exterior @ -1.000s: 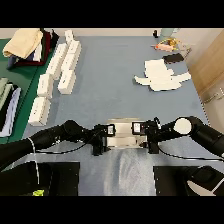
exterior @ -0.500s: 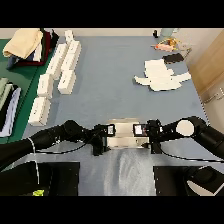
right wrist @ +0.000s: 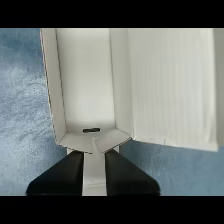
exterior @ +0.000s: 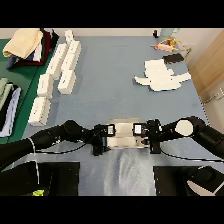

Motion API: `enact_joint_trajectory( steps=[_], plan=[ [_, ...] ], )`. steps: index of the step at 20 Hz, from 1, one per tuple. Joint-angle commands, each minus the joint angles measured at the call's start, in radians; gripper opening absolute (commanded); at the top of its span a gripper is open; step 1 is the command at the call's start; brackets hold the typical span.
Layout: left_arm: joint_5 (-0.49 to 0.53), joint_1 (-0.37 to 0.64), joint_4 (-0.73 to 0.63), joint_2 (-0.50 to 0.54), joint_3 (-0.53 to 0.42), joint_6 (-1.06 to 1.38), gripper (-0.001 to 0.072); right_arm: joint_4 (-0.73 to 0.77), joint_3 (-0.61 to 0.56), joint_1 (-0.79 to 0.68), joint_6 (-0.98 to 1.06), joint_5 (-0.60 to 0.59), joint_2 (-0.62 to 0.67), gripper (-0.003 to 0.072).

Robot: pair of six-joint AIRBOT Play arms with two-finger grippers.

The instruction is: Fold the box.

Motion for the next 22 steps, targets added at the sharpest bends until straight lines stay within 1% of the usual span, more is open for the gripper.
enact_joint_trajectory(
  steps=[1,6,7,8,9,10,15,16,17,18,19,21,22],
  plan=[
    [0.000,0.000,0.000,0.000,0.001,0.000,0.0447,0.079,0.000,0.001,0.000,-0.003,-0.012,0.0131],
    [0.000,0.000,0.000,0.000,0.001,0.000,0.0447,0.137,-0.001,0.001,0.000,-0.005,-0.029,0.0128],
    [0.000,0.000,0.000,0.000,0.001,0.000,0.0447,0.150,-0.001,0.005,-0.004,-0.006,-0.042,0.0149],
    [0.000,0.000,0.000,0.000,0.001,0.000,0.0447,0.163,-0.001,0.013,-0.004,-0.012,-0.057,0.0298],
    [0.000,0.000,0.000,0.000,0.001,0.000,0.0447,0.175,-0.001,0.020,-0.003,-0.019,-0.071,0.0511],
    [0.000,0.000,0.000,0.000,0.001,0.000,0.0447,0.179,0.000,0.030,-0.003,-0.022,-0.080,0.0579],
    [0.000,0.000,0.000,0.000,0.001,0.000,0.0447,0.156,0.000,0.037,0.024,-0.006,-0.073,0.0579],
    [0.000,0.000,0.000,0.000,0.001,0.000,0.0447,0.140,0.000,0.036,0.059,0.000,-0.066,0.0571],
    [0.000,0.000,0.000,0.000,0.001,0.000,0.0447,0.108,0.000,0.036,0.113,0.007,-0.057,0.0452],
    [0.000,0.000,0.000,0.000,0.001,0.000,0.0447,0.068,0.001,0.036,0.174,0.016,-0.046,0.0306],
    [0.000,0.000,0.000,0.000,0.001,0.000,0.0447,0.008,0.004,0.036,0.271,0.022,-0.035,0.0192],
    [0.000,0.000,0.000,0.000,0.001,0.000,0.0447,-0.137,0.027,0.036,0.549,0.057,-0.005,0.0004],
    [0.000,0.000,0.000,0.000,0.001,0.000,0.0447,-0.222,0.048,0.036,0.695,0.084,0.010,0.0004]
  ],
)
